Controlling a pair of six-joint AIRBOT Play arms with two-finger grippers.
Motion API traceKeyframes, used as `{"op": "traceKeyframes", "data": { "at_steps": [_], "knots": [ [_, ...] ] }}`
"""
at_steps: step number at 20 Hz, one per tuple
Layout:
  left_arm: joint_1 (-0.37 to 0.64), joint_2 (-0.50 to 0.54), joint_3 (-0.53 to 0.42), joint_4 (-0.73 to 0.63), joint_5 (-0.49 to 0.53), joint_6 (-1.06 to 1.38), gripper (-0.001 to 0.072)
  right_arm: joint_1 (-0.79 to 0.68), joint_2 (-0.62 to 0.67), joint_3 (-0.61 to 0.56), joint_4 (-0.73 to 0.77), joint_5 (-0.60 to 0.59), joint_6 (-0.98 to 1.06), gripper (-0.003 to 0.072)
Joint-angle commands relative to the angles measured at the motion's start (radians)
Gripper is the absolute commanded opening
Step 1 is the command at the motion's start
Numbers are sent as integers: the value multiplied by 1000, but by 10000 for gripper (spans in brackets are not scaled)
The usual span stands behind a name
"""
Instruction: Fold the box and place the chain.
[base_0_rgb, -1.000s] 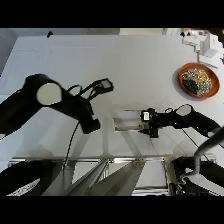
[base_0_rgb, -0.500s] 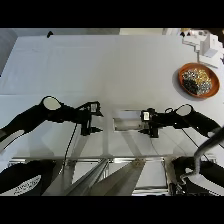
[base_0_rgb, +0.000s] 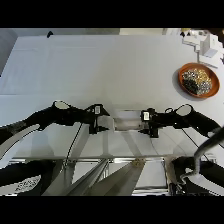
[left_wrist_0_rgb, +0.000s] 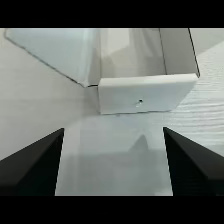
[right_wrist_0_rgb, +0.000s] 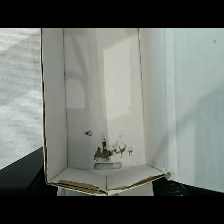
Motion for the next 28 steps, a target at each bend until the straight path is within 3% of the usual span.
{"op": "traceKeyframes", "data": {
  "at_steps": [1,9,13,23,24,27,28],
  "knots": [
    [-37,-7,-1,18,27,25,701,0,0,0,0,0,0,340],
    [-134,-22,23,-48,113,-9,701,0,0,0,0,0,0,340],
    [-133,-58,74,-5,112,-141,701,0,0,0,0,0,0,340],
    [-181,-63,82,12,125,-174,686,0,0,0,0,0,0,339],
    [-183,-63,83,11,136,-183,607,0,0,0,0,0,0,339],
    [-183,-63,83,4,144,-188,200,0,0,0,0,0,0,339],
    [-183,-63,83,5,146,-188,140,0,0,0,0,0,0,339]
  ]
}}
